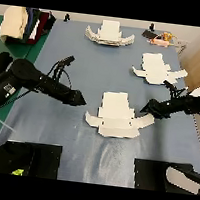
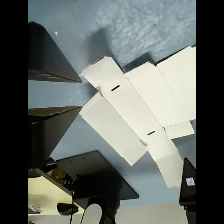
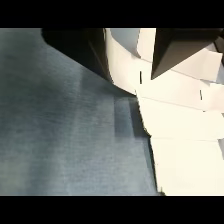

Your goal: Fold the box.

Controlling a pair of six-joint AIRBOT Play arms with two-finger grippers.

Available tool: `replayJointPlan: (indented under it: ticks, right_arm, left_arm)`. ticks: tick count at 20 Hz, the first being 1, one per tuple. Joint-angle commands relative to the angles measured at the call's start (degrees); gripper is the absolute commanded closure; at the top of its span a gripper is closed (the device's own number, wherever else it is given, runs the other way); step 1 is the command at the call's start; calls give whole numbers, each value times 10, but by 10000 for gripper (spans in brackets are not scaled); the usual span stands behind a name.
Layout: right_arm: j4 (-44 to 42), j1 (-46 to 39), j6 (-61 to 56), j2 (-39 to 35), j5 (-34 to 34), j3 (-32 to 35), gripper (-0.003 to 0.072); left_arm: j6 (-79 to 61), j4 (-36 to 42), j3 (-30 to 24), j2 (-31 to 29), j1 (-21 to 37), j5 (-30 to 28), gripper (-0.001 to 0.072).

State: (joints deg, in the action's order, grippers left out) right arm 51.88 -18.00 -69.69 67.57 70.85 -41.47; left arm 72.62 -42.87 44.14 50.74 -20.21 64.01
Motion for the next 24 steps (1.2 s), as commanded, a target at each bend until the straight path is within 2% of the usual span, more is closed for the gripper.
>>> replayJointPlan:
  ticks: [1,4,6,11,15,16,17,19,20,21,22,24]
  right_arm:
    - [76,16,-43,-27,-6,19,273]
    - [179,15,-95,-26,17,-12,273]
    - [197,16,-104,-26,42,-31,273]
    - [161,16,-84,-14,106,-33,276]
    - [57,17,-22,24,123,-26,285]
    - [31,17,-7,35,123,-26,313]
    - [11,17,4,44,124,-26,398]
    - [-5,21,18,57,127,-26,446]
    - [-5,28,25,57,127,-25,545]
    - [-5,37,32,56,126,-25,557]
    - [-5,49,41,56,126,-25,664]
    - [-7,76,48,56,107,-25,682]
  left_arm:
    - [10,1,-37,-32,7,12,481]
    - [18,1,-37,-33,7,11,480]
    - [19,1,-37,-33,7,11,471]
    - [18,1,-37,-33,7,5,472]
    - [18,5,-36,-33,6,5,472]
    - [18,8,-36,-33,6,4,472]
    - [18,12,-36,-33,6,5,472]
    - [18,20,-36,-33,6,4,472]
    - [18,20,-36,-33,6,4,472]
    - [18,20,-36,-33,6,4,472]
    - [18,20,-36,-33,6,2,472]
    - [18,20,-36,-33,6,-12,472]
